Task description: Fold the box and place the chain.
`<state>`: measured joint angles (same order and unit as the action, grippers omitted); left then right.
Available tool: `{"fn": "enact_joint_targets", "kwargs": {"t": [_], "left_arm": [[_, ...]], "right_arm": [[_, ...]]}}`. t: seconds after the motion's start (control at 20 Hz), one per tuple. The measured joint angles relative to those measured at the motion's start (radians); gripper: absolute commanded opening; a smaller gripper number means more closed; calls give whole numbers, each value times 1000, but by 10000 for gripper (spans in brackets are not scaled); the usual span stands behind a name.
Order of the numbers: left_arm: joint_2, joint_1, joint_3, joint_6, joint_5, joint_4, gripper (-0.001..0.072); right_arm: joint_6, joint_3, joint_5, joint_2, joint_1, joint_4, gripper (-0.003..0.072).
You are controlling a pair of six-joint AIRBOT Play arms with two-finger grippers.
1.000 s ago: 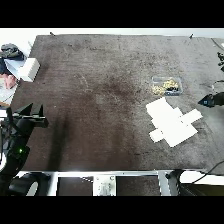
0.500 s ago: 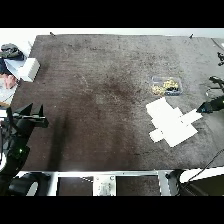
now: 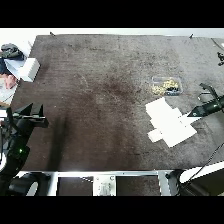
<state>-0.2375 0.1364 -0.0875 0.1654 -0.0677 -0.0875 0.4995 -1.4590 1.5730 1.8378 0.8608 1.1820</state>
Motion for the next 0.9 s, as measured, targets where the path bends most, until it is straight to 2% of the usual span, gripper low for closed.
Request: {"fn": "enact_joint_targets", "kwargs": {"t": [0.2, 0.25, 0.3, 0.35, 0.4, 0.65, 0.9], "left_arm": [[0, 0, 0, 0, 0, 0, 356], [0, 0, 0, 0, 0, 0, 356], [0, 0, 0, 0, 0, 0, 356], [0, 0, 0, 0, 0, 0, 356], [0, 0, 0, 0, 0, 0, 356], [0, 0, 0, 0, 0, 0, 356], [0, 0, 0, 0, 0, 0, 356]], "right_arm": [[-2, 0, 76, 42, 0, -21, 352], [-2, 0, 97, 49, 0, -26, 115], [-3, 0, 119, 54, 0, -33, 58], [-2, 0, 143, 58, 0, -44, 56], [-3, 0, 163, 60, 0, -53, -9], [1, 32, 217, 43, 0, -132, -10], [15, 210, 215, -47, -69, -314, -11]]}}
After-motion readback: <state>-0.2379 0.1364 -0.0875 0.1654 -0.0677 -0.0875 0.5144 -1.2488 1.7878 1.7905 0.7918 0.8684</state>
